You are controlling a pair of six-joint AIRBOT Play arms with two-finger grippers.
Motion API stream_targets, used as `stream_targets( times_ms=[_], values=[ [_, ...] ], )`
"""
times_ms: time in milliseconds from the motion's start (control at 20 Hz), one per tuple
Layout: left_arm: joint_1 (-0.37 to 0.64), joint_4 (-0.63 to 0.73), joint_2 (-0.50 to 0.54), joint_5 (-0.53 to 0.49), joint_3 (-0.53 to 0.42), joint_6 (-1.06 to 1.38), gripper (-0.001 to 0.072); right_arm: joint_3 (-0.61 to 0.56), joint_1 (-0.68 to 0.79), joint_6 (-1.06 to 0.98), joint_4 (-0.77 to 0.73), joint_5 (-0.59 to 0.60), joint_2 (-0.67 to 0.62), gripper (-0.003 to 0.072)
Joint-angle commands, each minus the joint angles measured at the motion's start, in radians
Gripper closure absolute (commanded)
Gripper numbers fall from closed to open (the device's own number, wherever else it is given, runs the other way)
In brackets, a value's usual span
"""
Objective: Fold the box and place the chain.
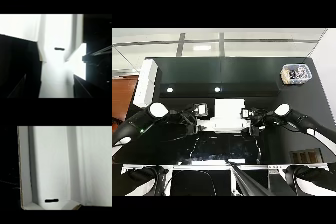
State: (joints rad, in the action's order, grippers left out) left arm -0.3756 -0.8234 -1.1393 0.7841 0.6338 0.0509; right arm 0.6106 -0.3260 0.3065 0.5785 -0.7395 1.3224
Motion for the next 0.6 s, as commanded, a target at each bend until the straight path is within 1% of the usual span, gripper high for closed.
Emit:
stream_targets(
  times_ms=[0, 100, 150, 200, 300, 350, 400, 450, 500, 550],
  values=[
    [-0.017, -0.011, -0.089, 0.009, 0.056, 0.036, -0.0002, 0.000, -0.001, 0.000, 0.001, -0.001, 0.001, 0.0212],
    [-0.019, 0.048, -0.129, 0.022, 0.069, 0.036, 0.0001, 0.000, -0.001, 0.000, 0.000, -0.001, 0.001, 0.0212],
    [-0.019, 0.067, -0.142, 0.044, 0.073, 0.036, 0.0004, 0.000, -0.001, 0.000, 0.001, -0.001, 0.001, 0.0212],
    [-0.020, 0.064, -0.151, 0.076, 0.077, 0.050, 0.0006, 0.000, -0.001, 0.000, 0.001, -0.001, 0.001, 0.0212],
    [-0.024, 0.056, -0.161, 0.084, 0.079, 0.076, 0.0032, 0.000, -0.001, 0.000, 0.000, -0.001, 0.001, 0.0212],
    [-0.026, 0.058, -0.165, 0.085, 0.079, 0.076, 0.0106, 0.000, -0.001, 0.000, 0.000, -0.001, 0.001, 0.0212],
    [-0.030, 0.058, -0.167, 0.090, 0.079, 0.076, 0.0162, 0.000, -0.001, 0.000, 0.000, -0.001, 0.001, 0.0212],
    [-0.035, 0.058, -0.168, 0.088, 0.079, 0.076, 0.0179, 0.000, -0.001, 0.000, 0.001, -0.001, 0.001, 0.0212],
    [-0.042, 0.074, -0.171, 0.078, 0.079, 0.077, 0.0256, 0.000, -0.001, 0.000, 0.000, -0.001, 0.001, 0.0212],
    [-0.046, 0.101, -0.174, 0.071, 0.079, 0.077, 0.0305, 0.000, -0.001, 0.000, 0.001, -0.001, 0.001, 0.0212]
  ],
)
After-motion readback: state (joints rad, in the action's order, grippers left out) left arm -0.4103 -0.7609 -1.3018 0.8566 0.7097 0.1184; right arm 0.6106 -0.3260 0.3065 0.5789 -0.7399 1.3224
